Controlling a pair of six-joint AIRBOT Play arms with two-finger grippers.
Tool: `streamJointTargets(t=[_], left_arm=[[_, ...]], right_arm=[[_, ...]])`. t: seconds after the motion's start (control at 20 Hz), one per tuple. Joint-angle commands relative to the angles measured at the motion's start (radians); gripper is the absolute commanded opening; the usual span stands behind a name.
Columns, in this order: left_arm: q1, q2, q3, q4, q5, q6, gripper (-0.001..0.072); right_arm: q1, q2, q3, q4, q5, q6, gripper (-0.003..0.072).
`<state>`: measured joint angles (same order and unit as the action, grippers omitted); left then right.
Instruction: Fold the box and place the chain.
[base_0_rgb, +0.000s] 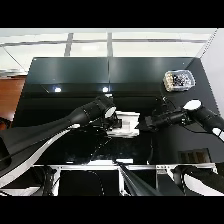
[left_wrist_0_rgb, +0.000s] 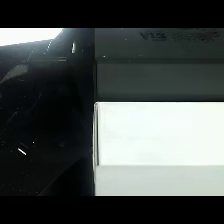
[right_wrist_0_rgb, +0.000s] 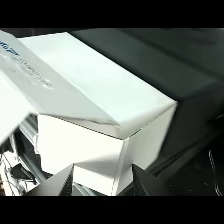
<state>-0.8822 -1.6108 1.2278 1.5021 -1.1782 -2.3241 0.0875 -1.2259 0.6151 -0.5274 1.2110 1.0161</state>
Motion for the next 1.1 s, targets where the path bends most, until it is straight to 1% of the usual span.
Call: streamJointTargets(t=[0.0, 0.05, 0.2, 0.4, 0.55, 0.65, 0.75, 0.8, 0.9, 1.0, 1.05], left_arm=[[0.000, 0.000, 0.001, 0.000, 0.000, 0.001, 0.0023], [0.000, 0.000, 0.001, 0.000, 0.000, 0.001, 0.0023], [0.000, 0.000, 0.001, 0.000, 0.000, 0.001, 0.0024], [0.000, 0.000, 0.001, 0.000, 0.007, 0.001, 0.0023], [0.000, 0.000, 0.001, 0.000, 0.018, 0.001, 0.0023], [0.000, 0.000, 0.001, 0.000, 0.019, 0.001, 0.0024], [0.000, 0.000, 0.001, 0.000, 0.019, 0.001, 0.0023], [0.000, 0.000, 0.001, 0.000, 0.019, 0.001, 0.0023], [0.000, 0.000, 0.001, 0.000, 0.019, 0.001, 0.0023], [0.000, 0.000, 0.001, 0.000, 0.020, 0.001, 0.0023], [0.000, 0.000, 0.001, 0.000, 0.024, 0.001, 0.0024]], right_arm=[[0.077, -0.001, 0.060, -0.048, -0.019, 0.109, 0.0402], [0.103, -0.001, 0.079, -0.095, -0.038, 0.151, 0.0402], [0.175, -0.001, 0.122, -0.297, -0.082, 0.319, 0.0402], [0.250, -0.001, 0.127, -0.370, -0.147, 0.420, 0.0402], [0.316, -0.001, 0.127, -0.444, -0.227, 0.504, 0.0402], [0.344, -0.002, 0.128, -0.500, -0.262, 0.612, 0.0402], [0.367, -0.015, 0.146, -0.549, -0.262, 0.702, 0.0394], [0.387, -0.024, 0.163, -0.578, -0.257, 0.727, 0.0344], [0.434, -0.039, 0.205, -0.664, -0.234, 0.810, 0.0344], [0.478, -0.059, 0.245, -0.778, -0.188, 0.941, 0.0344], [0.497, -0.069, 0.263, -0.810, -0.166, 1.004, 0.0344]])
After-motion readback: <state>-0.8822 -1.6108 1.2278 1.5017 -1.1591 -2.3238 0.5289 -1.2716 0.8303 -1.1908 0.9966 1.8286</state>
